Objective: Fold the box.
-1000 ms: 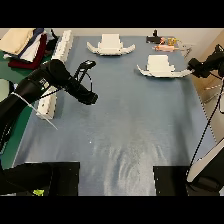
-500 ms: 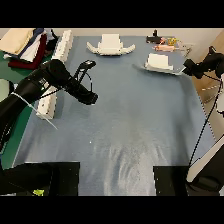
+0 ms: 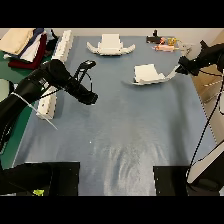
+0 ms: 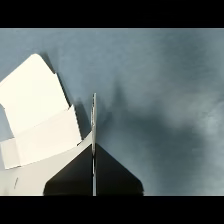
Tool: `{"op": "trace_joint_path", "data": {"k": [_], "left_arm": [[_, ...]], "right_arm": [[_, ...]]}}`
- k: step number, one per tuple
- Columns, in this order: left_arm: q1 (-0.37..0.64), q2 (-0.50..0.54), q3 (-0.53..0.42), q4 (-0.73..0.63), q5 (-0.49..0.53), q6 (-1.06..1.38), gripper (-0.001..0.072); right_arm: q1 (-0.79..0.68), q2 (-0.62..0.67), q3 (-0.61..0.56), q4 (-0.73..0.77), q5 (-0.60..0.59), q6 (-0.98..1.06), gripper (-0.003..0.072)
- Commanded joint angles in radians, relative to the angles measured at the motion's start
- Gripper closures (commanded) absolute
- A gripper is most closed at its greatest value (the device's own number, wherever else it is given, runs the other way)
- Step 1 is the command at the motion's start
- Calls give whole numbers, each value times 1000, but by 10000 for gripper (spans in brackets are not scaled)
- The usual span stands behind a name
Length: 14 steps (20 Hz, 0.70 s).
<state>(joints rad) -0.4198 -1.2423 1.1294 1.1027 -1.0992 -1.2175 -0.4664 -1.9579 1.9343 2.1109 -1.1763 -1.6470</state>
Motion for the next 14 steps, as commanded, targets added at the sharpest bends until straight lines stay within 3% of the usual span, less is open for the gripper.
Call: {"op": "trace_joint_path", "data": {"k": [1,6,14], "left_arm": [[0,0,1,0,0,0,694],[0,0,1,0,0,0,694],[0,0,2,0,0,0,694]], "right_arm": [[43,100,-110,0,-32,-6,688],[107,342,-386,-11,37,-11,688],[201,880,-1003,-11,138,50,688]]}}
